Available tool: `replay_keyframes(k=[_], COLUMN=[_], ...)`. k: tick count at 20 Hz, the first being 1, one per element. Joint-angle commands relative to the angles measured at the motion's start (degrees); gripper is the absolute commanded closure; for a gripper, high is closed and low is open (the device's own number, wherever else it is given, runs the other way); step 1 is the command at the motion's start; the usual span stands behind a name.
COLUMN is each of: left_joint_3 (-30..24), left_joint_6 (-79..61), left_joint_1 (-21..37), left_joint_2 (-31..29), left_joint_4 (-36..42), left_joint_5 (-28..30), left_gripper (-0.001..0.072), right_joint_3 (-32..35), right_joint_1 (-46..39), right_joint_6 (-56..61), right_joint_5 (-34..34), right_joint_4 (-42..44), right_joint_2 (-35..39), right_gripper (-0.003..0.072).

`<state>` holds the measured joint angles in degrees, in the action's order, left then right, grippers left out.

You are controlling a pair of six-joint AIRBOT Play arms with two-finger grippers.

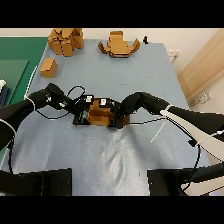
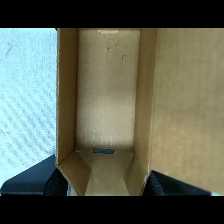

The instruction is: Fold the box.

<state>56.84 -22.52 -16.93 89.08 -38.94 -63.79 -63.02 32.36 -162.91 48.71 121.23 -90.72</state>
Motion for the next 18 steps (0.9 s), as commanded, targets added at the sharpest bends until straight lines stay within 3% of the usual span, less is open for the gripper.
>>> replay_keyframes(k=[1, 3, 4, 5, 6, 10, 11, 12, 18], left_joint_3=[0.02, 0.02, 0.02, 0.02, 0.02, -0.09, -0.09, -0.09, -0.09], left_joint_6=[0.07, 0.09, 0.17, 0.31, 0.31, 0.33, 0.33, 0.39, 2.91], left_joint_1=[-0.24, -0.24, -0.24, -0.24, -0.28, -1.40, -1.62, -1.81, -1.97], left_joint_2=[0.20, 0.20, 0.20, 0.20, 0.24, 0.33, 0.33, 0.33, 0.31], left_joint_4=[-0.02, 0.02, 0.20, 0.20, 0.17, -0.13, -0.13, -0.11, -3.37], left_joint_5=[2.12, 2.80, 2.67, 1.75, 0.50, -0.70, -0.68, -0.70, -0.42], left_gripper=[0.0062, 0.0063, 0.0152, 0.0371, 0.0472, 0.0472, 0.0472, 0.0472, 0.0473], right_joint_3=[0.02, 0.02, 0.02, 0.02, 0.02, 0.02, 0.02, 0.02, 0.02], right_joint_1=[0.02, 0.02, 0.04, 0.02, 0.02, 0.00, 0.00, 0.00, -0.35], right_joint_6=[0.00, 0.02, 0.02, 0.02, 0.02, 0.09, 1.14, 2.49, 5.29], right_joint_5=[-0.17, -0.17, -0.17, -0.17, -0.17, -0.15, -0.17, -0.17, 1.84], right_joint_4=[0.00, 0.00, 0.00, 0.00, 0.00, -0.15, -0.42, -0.92, -3.43], right_joint_2=[0.02, 0.02, 0.02, 0.02, 0.02, 0.09, 0.22, 0.42, 3.67], right_gripper=[0.0240, 0.0240, 0.0240, 0.0241, 0.0240, 0.0204, 0.0072, -0.0008, -0.0034])
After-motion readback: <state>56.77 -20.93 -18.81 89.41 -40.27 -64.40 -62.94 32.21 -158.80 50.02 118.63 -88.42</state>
